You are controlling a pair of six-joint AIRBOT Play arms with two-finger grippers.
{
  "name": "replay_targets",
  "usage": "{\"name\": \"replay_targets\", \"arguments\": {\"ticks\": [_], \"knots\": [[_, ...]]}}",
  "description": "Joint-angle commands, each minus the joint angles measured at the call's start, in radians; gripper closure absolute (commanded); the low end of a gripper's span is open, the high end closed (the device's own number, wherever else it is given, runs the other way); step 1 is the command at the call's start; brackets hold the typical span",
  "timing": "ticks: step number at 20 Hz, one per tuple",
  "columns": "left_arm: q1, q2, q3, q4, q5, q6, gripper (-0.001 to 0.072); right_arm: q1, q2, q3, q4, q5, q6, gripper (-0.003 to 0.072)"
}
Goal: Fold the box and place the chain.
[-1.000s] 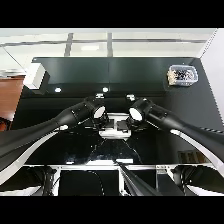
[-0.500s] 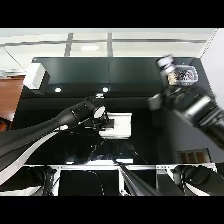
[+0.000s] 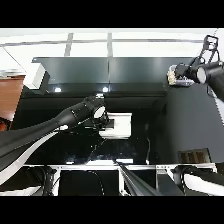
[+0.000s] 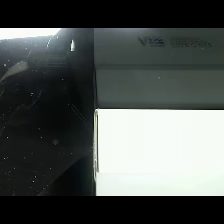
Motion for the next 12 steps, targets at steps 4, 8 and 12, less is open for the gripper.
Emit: {"name": "replay_targets", "arguments": {"ticks": [4, 8, 12], "knots": [[0.000, -0.001, 0.001, 0.000, 0.004, 0.001, 0.0685, -0.173, -0.529, 0.567, 0.336, 0.260, -0.204, -0.0020], [0.000, -0.001, 0.001, 0.000, 0.003, 0.001, 0.0684, -0.189, -0.690, 0.769, 0.336, 0.398, -0.220, 0.0009], [0.000, -0.001, 0.001, 0.000, -0.003, 0.001, 0.0684, -0.189, -0.712, 0.782, 0.321, 0.393, -0.230, 0.0157]]}}
